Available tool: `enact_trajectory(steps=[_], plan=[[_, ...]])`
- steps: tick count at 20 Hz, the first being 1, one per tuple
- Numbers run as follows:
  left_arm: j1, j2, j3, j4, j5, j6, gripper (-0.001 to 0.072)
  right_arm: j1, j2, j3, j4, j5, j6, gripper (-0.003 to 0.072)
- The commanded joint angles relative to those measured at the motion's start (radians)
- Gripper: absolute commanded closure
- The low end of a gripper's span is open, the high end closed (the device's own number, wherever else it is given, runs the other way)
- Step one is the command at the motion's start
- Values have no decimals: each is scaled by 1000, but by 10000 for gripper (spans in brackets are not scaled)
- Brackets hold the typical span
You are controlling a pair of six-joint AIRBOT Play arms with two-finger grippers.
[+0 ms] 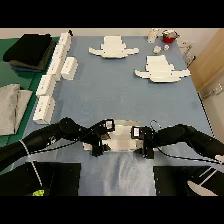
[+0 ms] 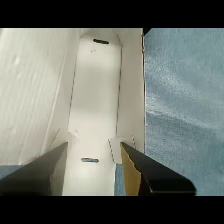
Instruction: Fold the box.
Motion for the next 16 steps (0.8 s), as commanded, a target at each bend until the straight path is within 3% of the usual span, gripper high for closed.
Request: enact_trajectory(steps=[1,2,3,8,11,16], plan=[[0,0,1,10,-13,-18,401,0,0,0,0,0,0,175],[1,1,1,40,-29,-28,598,0,0,0,0,0,0,175],[1,3,1,77,-40,-69,678,0,0,0,0,0,0,174],[4,82,7,189,-83,-426,695,0,0,0,0,0,0,175],[13,208,27,370,-127,-760,694,0,0,0,0,0,0,175],[177,406,30,655,-254,-1426,695,0,0,0,0,0,0,175]])
